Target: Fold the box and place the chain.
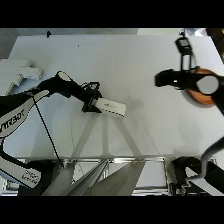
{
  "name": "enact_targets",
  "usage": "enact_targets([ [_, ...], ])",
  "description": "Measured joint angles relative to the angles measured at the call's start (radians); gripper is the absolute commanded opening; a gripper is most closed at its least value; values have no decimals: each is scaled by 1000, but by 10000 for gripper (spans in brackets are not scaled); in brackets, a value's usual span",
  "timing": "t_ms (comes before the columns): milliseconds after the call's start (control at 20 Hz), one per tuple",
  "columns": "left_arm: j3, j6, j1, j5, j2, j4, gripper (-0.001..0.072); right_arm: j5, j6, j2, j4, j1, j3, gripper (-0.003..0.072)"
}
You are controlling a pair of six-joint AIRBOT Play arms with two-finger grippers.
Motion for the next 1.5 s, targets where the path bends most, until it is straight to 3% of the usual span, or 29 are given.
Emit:
enact_targets([
  [300,0,0,0,0,0,-1,382,60,29,26,-65,-82,0,17],
  [350,0,0,0,0,0,-1,290,62,30,27,-70,-86,0,17],
  [450,0,0,-2,1,0,-5,16,65,32,29,-74,-91,0,17],
  [1050,0,-16,-5,6,13,-13,10,69,35,30,-80,-95,0,17],
  [1350,0,-234,-5,19,118,-26,8,69,35,30,-80,-95,0,17],
  [1500,-1,-296,-5,88,204,-31,8,69,35,30,-80,-95,0,17],
])
